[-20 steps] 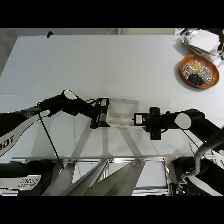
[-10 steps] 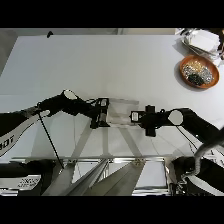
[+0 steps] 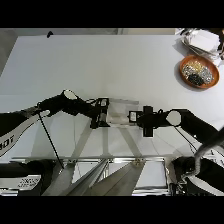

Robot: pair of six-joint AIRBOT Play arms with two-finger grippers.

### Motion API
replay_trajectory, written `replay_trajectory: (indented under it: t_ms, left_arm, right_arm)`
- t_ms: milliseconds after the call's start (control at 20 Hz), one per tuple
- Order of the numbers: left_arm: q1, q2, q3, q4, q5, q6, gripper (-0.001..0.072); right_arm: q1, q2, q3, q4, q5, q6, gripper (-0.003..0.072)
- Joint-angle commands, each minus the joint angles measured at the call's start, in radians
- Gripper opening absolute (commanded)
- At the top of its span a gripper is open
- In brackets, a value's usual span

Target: Fold the box and place the chain.

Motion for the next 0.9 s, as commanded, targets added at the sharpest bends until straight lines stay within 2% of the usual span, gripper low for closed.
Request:
replay_trajectory:
  t_ms: [0, 300, 700, 750, 850]
  left_arm:
    - [0.001, 0.0, 0.001, 0.0, 0.0, 0.0, 0.0343]
    - [0.001, 0.0, 0.001, 0.0, 0.0, 0.0, 0.0343]
    - [0.001, 0.001, 0.001, 0.0, 0.0, 0.0, 0.0343]
    - [0.001, 0.0, 0.001, 0.0, 0.0, 0.0, 0.0343]
    - [0.001, 0.0, 0.001, 0.0, 0.0, 0.0, 0.0343]
  right_arm:
    - [0.013, -0.001, 0.0, 0.011, -0.015, -0.022, 0.0092]
    - [0.013, -0.002, 0.0, 0.106, -0.103, -0.046, 0.0092]
    - [0.013, -0.038, 0.0, 0.144, -0.104, -0.112, 0.0095]
    - [0.013, -0.038, 0.0, 0.144, -0.103, -0.124, 0.0128]
    - [0.013, -0.038, 0.0, 0.144, -0.104, -0.126, 0.033]
